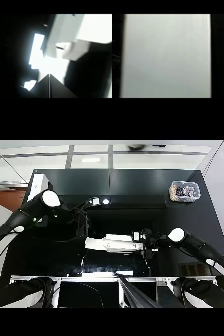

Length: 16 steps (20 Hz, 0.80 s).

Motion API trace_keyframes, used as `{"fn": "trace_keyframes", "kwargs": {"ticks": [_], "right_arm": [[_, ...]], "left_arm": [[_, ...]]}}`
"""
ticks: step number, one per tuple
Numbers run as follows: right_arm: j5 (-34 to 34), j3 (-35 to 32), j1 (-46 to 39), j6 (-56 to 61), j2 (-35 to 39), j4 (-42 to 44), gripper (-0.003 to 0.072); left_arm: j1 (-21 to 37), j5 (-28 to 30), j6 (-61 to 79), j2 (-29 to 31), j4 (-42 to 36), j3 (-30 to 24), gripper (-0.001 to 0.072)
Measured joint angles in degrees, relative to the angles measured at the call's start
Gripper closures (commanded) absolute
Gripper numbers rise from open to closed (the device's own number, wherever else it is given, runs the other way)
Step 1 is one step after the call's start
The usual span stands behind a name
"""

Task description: Fold the box and place the chain.

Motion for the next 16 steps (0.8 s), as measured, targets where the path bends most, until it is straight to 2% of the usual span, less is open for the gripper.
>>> {"fn": "trace_keyframes", "kwargs": {"ticks": [3, 5, 7, 10, 13, 16], "right_arm": [[0.04, 0.00, 0.00, 0.00, 0.00, -0.22, 0.0150], [0.11, 0.00, 0.02, 0.00, 0.00, -0.76, 0.0151], [0.20, 0.00, 0.02, 0.00, 0.00, -1.07, 0.0150], [0.24, 0.00, 0.00, 0.11, 0.00, -1.27, 0.0151], [0.24, 0.00, 0.00, 0.17, 0.00, -1.40, 0.0150], [0.24, 0.00, 0.00, 0.17, 0.00, -1.44, 0.0151]], "left_arm": [[-1.84, -4.90, -7.34, 0.61, -2.08, -2.21, 0.0681], [-4.20, -3.91, -10.21, 0.79, -6.62, -4.33, 0.0680], [-5.51, 0.90, -10.95, 0.92, -14.05, -6.19, 0.0680], [-5.86, 12.59, -11.41, 0.92, -23.12, -8.24, 0.0679], [-6.54, 22.36, -11.61, 0.07, -27.45, -9.22, 0.0679], [-8.20, 27.02, -11.54, -2.32, -28.96, -9.60, 0.0679]]}}
